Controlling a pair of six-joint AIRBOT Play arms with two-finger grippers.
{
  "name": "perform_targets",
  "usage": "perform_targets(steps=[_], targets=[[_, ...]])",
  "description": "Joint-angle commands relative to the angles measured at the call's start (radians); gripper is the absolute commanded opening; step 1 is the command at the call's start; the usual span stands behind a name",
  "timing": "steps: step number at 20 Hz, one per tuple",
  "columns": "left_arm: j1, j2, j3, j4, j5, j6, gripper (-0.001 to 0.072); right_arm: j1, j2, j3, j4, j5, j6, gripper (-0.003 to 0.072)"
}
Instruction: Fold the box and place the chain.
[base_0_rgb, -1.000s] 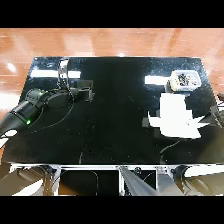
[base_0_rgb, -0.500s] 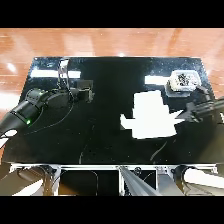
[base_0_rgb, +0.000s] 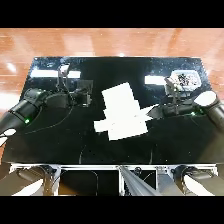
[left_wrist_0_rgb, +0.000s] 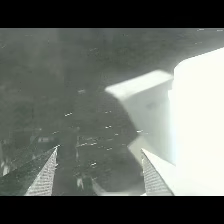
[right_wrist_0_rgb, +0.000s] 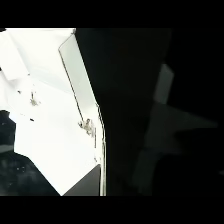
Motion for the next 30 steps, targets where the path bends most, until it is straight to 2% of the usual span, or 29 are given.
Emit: perform_targets(steps=[1,3,5,6,8,9,10,13,17,21,25,30], targets=[[0.068,0.000,0.001,-0.052,0.107,-0.006,0.0617,0.153,0.097,-0.077,-0.026,-0.158,0.058,0.0035],[0.117,-0.001,-0.001,-0.170,0.135,0.127,0.0618,0.229,0.123,-0.133,-0.122,-0.241,0.204,0.0035],[0.179,-0.009,-0.001,-0.386,0.164,0.368,0.0624,0.292,0.123,-0.154,-0.211,-0.293,0.321,0.0035],[0.214,-0.019,-0.002,-0.498,0.210,0.515,0.0624,0.310,0.123,-0.154,-0.226,-0.306,0.341,0.0035],[0.291,-0.061,-0.001,-0.723,0.385,0.826,0.0625,0.314,0.123,-0.154,-0.224,-0.305,0.370,0.0035],[0.323,-0.095,-0.001,-0.780,0.480,0.927,0.0625,0.314,0.123,-0.154,-0.224,-0.304,0.388,0.0035],[0.332,-0.134,-0.001,-0.792,0.526,0.990,0.0625,0.314,0.123,-0.154,-0.224,-0.304,0.399,0.0035],[0.301,-0.262,0.001,-0.811,0.527,1.132,0.0624,0.314,0.123,-0.154,-0.217,-0.300,0.427,0.0035],[0.224,-0.393,0.011,-0.961,0.526,1.334,0.0624,0.315,0.123,-0.154,-0.217,-0.257,0.450,0.0034],[0.180,-0.518,0.115,-0.969,0.580,1.362,0.0624,0.314,0.123,-0.154,-0.217,-0.208,0.453,0.0035],[0.182,-0.598,0.198,-0.962,0.659,1.361,0.0623,0.315,0.123,-0.154,-0.217,-0.193,0.453,0.0035],[0.174,-0.628,0.211,-0.952,0.763,1.367,0.0623,0.315,0.123,-0.154,-0.217,-0.196,0.453,0.0035]])
